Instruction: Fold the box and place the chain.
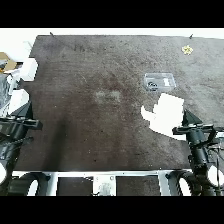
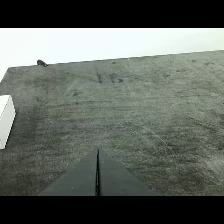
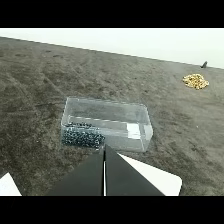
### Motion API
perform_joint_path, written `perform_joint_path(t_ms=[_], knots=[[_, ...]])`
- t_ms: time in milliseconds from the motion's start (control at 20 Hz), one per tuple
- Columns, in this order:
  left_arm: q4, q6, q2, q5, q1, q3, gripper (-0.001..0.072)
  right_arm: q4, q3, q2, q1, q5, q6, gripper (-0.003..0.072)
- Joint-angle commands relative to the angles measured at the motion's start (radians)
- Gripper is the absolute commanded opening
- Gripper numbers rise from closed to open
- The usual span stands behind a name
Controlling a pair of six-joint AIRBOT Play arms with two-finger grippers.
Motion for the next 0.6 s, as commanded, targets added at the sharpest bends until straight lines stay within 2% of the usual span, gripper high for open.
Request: perform_joint_path(t_ms=[0,200,250,300,550], knots=[[0.0,0.0,0.001,0.0,0.0,0.0,0.0014,0.0,0.0,0.001,-0.001,-0.007,0.0,0.0006],[0.0,0.0,0.001,0.0,0.0,0.0,0.0014,0.002,0.001,0.001,-0.001,-0.009,0.002,0.0009],[0.0,0.0,0.001,0.0,0.0,0.0,0.0014,0.002,0.002,0.001,-0.001,-0.017,0.011,0.0177],[0.0,0.0,0.001,0.0,0.0,0.0,0.0014,0.005,0.007,0.001,-0.001,-0.033,0.017,0.0273],[0.0,0.0,0.001,0.0,0.0,0.0,0.0014,0.003,0.07,0.001,-0.001,-0.151,0.019,0.0277]])
